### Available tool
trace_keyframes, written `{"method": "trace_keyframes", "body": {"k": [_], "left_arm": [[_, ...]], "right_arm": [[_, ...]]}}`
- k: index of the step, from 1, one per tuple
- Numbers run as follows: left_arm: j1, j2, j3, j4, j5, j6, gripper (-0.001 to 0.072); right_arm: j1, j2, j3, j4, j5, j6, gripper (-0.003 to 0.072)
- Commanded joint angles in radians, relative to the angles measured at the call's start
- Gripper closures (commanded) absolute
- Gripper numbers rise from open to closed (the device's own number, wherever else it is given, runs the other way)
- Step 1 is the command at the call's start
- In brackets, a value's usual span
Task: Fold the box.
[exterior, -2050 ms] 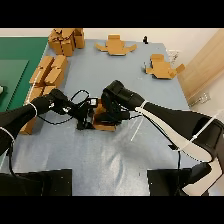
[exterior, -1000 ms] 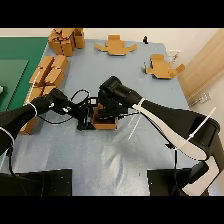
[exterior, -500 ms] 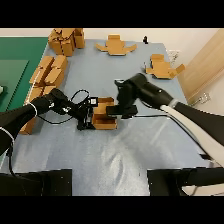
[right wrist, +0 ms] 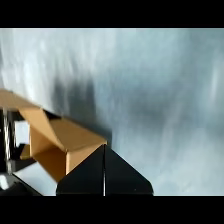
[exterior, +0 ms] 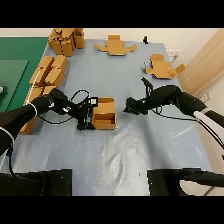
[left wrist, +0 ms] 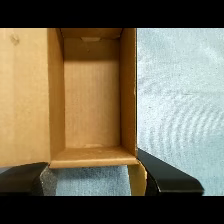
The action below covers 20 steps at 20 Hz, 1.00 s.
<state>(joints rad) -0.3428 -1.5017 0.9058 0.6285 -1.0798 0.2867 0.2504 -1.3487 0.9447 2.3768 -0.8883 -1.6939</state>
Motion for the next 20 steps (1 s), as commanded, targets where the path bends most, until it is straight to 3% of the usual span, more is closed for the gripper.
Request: {"method": "trace_keyframes", "body": {"k": [1,4,7,10,13,15,20], "left_arm": [[0.0,0.0,0.0,0.0,0.005,0.0,0.06],[0.0,0.0,0.0,0.003,0.006,0.0,0.06],[0.0,0.0,0.0,0.008,0.007,0.0,0.06],[0.0,0.0,0.0,0.026,0.006,0.0,0.06],[0.0,0.0,0.0,0.03,0.006,-0.001,0.06],[0.0,0.0,0.0,0.029,0.007,0.0,0.06],[0.0,0.0,0.0,0.029,0.007,0.0,0.06]], "right_arm": [[-0.096,-0.194,0.083,0.305,-0.044,-0.296,0.0682],[-0.052,-0.391,0.269,0.442,-0.236,-0.405,0.0682],[0.018,-0.488,0.401,0.458,-0.347,-0.458,0.0682],[0.049,-0.465,0.417,0.502,-0.467,-0.597,0.0682],[0.049,-0.391,0.373,0.438,-0.561,-0.717,0.0682],[0.05,-0.348,0.339,0.338,-0.57,-0.822,0.0682],[0.05,-0.227,0.192,0.267,-0.374,-0.935,0.0682]]}}
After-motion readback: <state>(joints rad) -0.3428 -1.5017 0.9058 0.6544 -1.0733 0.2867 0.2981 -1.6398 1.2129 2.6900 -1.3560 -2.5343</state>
